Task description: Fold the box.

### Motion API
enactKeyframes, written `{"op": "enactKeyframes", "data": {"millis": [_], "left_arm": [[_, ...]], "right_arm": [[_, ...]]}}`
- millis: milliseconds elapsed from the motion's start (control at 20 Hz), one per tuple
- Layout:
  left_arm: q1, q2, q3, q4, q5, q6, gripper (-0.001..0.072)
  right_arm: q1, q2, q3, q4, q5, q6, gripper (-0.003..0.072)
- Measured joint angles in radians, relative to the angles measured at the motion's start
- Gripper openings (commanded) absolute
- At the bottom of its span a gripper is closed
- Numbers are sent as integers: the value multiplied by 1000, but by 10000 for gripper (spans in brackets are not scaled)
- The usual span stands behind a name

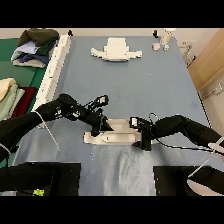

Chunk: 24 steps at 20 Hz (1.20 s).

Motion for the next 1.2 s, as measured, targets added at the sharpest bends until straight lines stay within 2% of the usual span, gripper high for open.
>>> {"op": "enactKeyframes", "data": {"millis": [50,1200], "left_arm": [[0,0,0,0,0,0,12],[0,0,0,0,0,0,12]], "right_arm": [[0,-1,0,0,1,0,472],[2,-4,-1,-33,7,0,472]]}}
